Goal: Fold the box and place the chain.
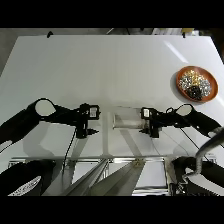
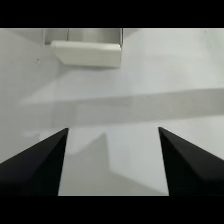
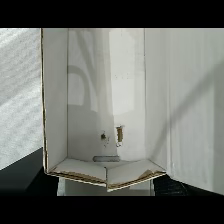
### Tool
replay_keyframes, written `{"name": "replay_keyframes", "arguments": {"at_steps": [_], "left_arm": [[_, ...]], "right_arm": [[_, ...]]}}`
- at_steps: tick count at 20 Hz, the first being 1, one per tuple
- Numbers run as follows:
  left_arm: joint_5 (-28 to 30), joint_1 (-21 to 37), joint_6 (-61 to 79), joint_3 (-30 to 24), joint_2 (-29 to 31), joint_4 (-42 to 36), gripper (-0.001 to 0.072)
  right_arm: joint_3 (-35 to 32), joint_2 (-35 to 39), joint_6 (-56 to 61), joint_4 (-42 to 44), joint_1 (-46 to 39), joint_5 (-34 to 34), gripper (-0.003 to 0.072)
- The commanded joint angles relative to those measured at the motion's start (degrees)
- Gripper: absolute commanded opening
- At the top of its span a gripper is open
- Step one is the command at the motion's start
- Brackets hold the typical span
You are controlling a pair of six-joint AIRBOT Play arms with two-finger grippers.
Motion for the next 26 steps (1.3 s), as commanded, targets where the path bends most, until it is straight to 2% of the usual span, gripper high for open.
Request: {"name": "replay_keyframes", "arguments": {"at_steps": [1,5,9,12,17,26], "left_arm": [[8.2,-0.8,17.9,-1.8,-6.5,-11.6,0.0696],[8.5,-1.0,33.7,-0.8,-14.1,-19.6,0.0696],[5.7,-1.0,34.3,4.2,-21.2,-19.8,0.0697],[4.9,-1.0,34.2,7.9,-24.2,-20.0,0.0698],[2.2,-2.2,34.2,9.0,-25.9,-19.9,0.0699],[2.3,-3.8,34.0,9.0,-27.3,-20.1,0.0699]], "right_arm": [[0.0,0.0,0.0,0.0,0.0,0.0,0.0341],[0.0,0.0,0.0,0.0,0.0,0.0,0.0341],[0.0,0.0,0.0,0.0,0.0,0.0,0.0341],[0.0,0.0,0.0,0.0,0.0,0.0,0.0341],[0.0,0.0,0.0,0.0,0.0,0.0,0.0341],[0.0,0.0,0.0,0.0,0.0,0.0,0.0341]]}}
